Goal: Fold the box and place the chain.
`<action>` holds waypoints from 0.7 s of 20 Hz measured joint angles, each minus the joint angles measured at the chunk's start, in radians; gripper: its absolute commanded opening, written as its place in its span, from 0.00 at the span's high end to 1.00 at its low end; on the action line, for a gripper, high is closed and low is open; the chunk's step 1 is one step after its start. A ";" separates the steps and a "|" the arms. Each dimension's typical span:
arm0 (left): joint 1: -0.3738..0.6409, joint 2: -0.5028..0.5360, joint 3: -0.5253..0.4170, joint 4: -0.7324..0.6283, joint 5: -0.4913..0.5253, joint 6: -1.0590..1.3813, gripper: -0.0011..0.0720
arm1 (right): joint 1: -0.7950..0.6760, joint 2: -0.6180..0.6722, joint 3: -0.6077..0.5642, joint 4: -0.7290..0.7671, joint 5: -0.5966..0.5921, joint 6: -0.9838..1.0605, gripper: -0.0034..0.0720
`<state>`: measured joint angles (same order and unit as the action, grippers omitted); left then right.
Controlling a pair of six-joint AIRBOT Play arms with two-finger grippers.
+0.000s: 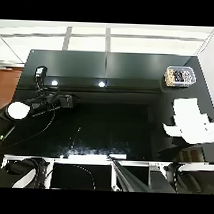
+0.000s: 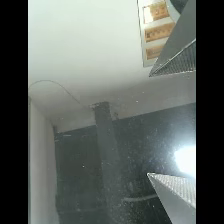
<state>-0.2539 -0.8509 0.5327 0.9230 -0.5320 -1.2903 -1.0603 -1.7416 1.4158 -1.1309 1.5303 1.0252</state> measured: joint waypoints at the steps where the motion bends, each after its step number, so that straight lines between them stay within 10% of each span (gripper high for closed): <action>1: 0.000 0.000 0.000 0.000 0.000 0.000 0.02 | 0.001 0.009 0.000 -0.008 -0.003 0.004 0.42; 2: 0.000 0.000 0.000 0.001 0.000 0.000 0.02 | 0.002 0.016 -0.001 -0.018 -0.003 0.006 0.70; 3: 0.000 0.000 0.000 0.002 0.000 0.000 0.02 | 0.003 0.024 -0.004 -0.024 -0.006 0.009 0.70; 4: 0.000 0.000 0.000 0.002 0.000 0.000 0.02 | 0.004 0.032 -0.010 -0.030 -0.007 0.013 0.93; 14: 0.000 0.000 0.000 0.004 0.005 0.000 0.02 | 0.018 0.165 -0.152 0.058 -0.052 -0.036 0.94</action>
<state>-0.2539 -0.8509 0.5327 0.9268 -0.5266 -1.2903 -1.0420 -1.5764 1.2640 -1.0729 1.4780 0.9890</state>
